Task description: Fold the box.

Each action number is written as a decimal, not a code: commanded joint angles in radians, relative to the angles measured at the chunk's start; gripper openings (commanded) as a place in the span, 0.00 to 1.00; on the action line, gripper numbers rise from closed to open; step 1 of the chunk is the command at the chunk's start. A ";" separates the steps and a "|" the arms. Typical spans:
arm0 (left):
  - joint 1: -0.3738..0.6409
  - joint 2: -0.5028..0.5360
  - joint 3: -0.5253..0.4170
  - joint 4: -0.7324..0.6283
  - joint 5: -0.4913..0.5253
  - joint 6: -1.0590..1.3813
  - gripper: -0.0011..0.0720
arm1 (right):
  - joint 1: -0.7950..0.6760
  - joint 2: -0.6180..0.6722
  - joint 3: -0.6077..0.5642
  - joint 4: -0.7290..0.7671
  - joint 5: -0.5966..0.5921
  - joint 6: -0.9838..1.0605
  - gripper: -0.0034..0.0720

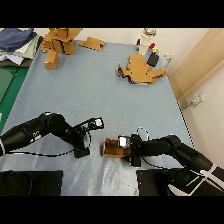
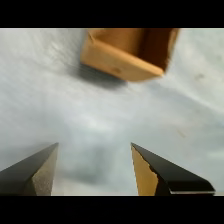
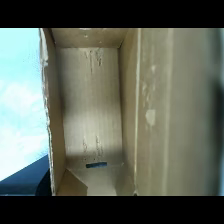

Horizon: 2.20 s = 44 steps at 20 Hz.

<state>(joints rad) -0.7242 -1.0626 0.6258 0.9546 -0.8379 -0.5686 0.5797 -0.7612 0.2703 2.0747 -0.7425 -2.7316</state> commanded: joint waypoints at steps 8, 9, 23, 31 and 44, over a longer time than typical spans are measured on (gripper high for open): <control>0.021 -0.053 -0.164 -0.606 0.250 0.795 0.97 | 0.000 0.000 0.000 0.000 0.000 0.000 0.70; 0.021 -0.060 -0.164 -0.646 0.250 0.802 0.97 | 0.000 0.000 0.000 0.000 0.000 0.000 0.70; 0.020 -0.089 -0.180 -0.756 0.198 0.929 0.97 | 0.000 0.000 0.000 0.000 0.000 0.000 0.70; -0.018 -0.089 -0.178 -0.700 0.235 0.927 0.97 | 0.000 0.000 0.000 0.000 0.000 0.000 0.70; -0.062 -0.103 -0.161 -0.734 0.287 0.927 0.97 | 0.000 0.000 0.000 0.000 0.000 0.000 0.70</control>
<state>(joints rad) -0.7830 -1.1591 0.4564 0.2283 -0.5495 0.3588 0.5797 -0.7612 0.2703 2.0747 -0.7422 -2.7312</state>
